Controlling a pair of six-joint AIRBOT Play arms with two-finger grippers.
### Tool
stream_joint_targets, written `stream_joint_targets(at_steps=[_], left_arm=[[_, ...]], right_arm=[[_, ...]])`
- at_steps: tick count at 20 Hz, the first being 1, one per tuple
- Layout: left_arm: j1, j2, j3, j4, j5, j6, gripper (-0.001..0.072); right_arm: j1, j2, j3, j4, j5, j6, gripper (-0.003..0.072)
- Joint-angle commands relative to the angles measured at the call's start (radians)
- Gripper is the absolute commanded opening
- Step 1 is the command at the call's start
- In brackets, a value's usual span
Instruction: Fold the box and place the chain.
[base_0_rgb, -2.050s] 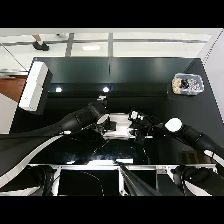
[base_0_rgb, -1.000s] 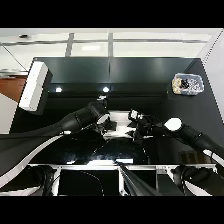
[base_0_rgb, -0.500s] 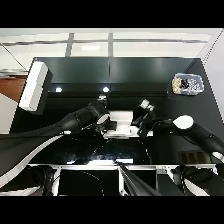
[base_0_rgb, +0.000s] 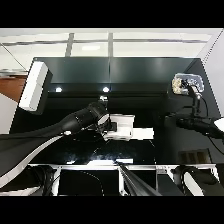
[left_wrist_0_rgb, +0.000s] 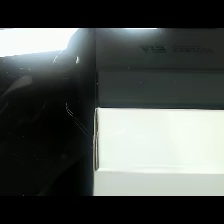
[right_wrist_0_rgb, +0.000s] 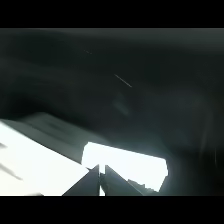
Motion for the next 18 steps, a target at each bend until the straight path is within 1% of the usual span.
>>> stream_joint_targets(at_steps=[1,3,5,6,9,12,14,15,17,18], left_arm=[[0.000,0.000,0.000,0.001,-0.002,-0.002,0.0031],[0.000,0.000,0.000,0.001,-0.002,-0.002,0.0031],[0.000,0.000,0.000,0.001,-0.002,-0.002,0.0031],[0.000,0.000,0.000,0.001,-0.002,-0.002,0.0031],[0.000,0.000,0.000,0.001,-0.003,-0.002,0.0031],[0.000,0.000,0.000,0.001,-0.007,-0.002,0.0031],[0.000,0.000,0.000,0.001,-0.011,-0.002,0.0031],[0.000,0.000,0.000,0.001,-0.012,-0.002,0.0031],[0.000,0.000,0.000,0.001,-0.017,-0.002,0.0031],[0.000,0.000,0.000,0.001,-0.022,-0.002,0.0031]], right_arm=[[-0.074,-0.061,-0.034,-0.227,0.089,0.335,0.0042],[-0.062,-0.153,-0.064,-0.127,0.106,0.332,0.0042],[-0.009,-0.245,-0.069,-0.039,0.092,0.307,0.0042],[0.033,-0.286,-0.069,-0.008,0.070,0.304,0.0042],[0.204,-0.390,-0.067,0.111,-0.043,0.298,0.0042],[0.298,-0.425,-0.042,0.167,-0.071,0.242,0.0044],[0.293,-0.424,-0.004,0.164,-0.027,0.183,0.0047],[0.284,-0.423,0.016,0.164,0.003,0.163,0.0090],[0.274,-0.423,0.052,0.158,0.063,0.146,0.0575],[0.273,-0.423,0.064,0.158,0.089,0.125,0.0650]])
